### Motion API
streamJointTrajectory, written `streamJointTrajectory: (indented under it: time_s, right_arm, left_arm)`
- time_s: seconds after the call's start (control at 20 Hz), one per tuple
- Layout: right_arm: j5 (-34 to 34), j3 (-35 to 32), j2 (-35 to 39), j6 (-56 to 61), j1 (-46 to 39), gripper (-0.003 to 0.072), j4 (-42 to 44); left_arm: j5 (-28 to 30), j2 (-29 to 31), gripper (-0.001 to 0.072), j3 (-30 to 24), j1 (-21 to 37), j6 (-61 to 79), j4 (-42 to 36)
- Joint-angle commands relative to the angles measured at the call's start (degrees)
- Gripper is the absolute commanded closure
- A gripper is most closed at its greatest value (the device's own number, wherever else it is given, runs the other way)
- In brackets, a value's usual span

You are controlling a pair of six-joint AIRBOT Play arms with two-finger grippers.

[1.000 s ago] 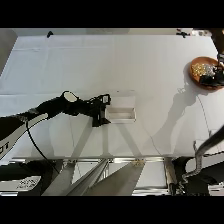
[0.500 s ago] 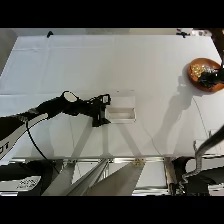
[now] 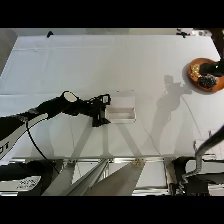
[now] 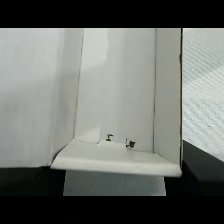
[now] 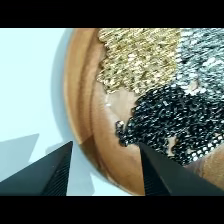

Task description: Fold the box and place the chain.

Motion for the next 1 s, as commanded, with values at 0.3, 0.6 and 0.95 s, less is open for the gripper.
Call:
streamJointTrajectory:
  time_s: [0.3,0.6,0.95]
  right_arm:
    - [-4.0,3.9,-10.8,7.4,-6.2,0.0131,-10.3]
    - [-1.9,5.9,-16.4,8.7,-6.2,0.0178,-10.6]
    - [0.8,5.9,-14.5,8.6,-6.0,0.0677,-8.6]
  left_arm:
    - [0.0,0.0,0.0456,0.0,0.0,0.0,0.0]
    - [0.0,0.0,0.0456,0.0,0.0,0.0,0.0]
    - [0.0,0.0,0.0456,0.0,0.0,0.0,0.0]
